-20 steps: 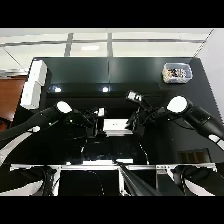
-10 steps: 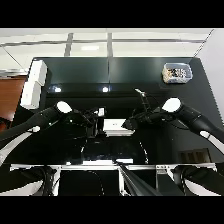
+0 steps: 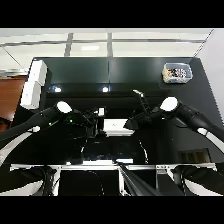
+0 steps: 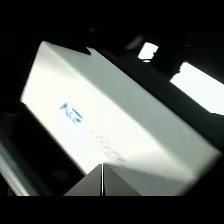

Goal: Fold the box and place the chain.

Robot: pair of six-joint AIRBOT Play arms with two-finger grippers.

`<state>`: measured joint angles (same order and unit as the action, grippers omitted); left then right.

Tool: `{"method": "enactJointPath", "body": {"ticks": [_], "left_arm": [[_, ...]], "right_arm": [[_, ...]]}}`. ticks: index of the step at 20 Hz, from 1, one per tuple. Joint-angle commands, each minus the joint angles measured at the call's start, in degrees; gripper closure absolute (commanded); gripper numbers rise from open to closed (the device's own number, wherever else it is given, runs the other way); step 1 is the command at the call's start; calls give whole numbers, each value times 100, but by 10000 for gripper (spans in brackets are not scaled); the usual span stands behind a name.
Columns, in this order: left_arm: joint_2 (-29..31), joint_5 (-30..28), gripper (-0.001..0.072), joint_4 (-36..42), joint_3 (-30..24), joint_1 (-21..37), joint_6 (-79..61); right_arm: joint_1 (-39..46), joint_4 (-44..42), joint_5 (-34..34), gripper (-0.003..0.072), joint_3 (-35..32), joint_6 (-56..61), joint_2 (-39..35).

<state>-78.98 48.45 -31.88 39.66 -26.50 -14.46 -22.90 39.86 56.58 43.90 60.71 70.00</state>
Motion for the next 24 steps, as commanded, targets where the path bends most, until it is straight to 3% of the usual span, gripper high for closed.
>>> {"method": "enactJointPath", "body": {"ticks": [1,2,3,4,8,10,12,17,20,24], "left_arm": [[2,11,224,-4,2,11,-7],[11,28,210,-55,9,11,149],[35,59,134,-232,57,11,503],[83,129,-11,-483,127,24,809],[566,824,-5,-1117,452,46,1377],[822,1067,-5,-835,693,-15,1558],[881,949,-4,-315,1008,-201,1729],[28,4,-1,107,1735,-931,1958],[-584,188,-2,-76,1928,-922,2695],[-767,629,-2,-573,1928,-918,2962]], "right_arm": [[387,37,750,673,428,-46,-675],[619,164,887,673,501,-17,-949],[905,289,1075,673,525,42,-1239],[1226,463,1331,673,525,105,-1512],[2190,1357,2295,673,522,531,-2124],[2420,1484,2352,673,498,660,-2159],[2430,1482,2140,673,463,660,-2159],[2420,1338,1646,673,251,660,-2157],[2420,1353,1716,674,149,660,-2159],[2420,1401,1668,673,138,656,-2159]]}}
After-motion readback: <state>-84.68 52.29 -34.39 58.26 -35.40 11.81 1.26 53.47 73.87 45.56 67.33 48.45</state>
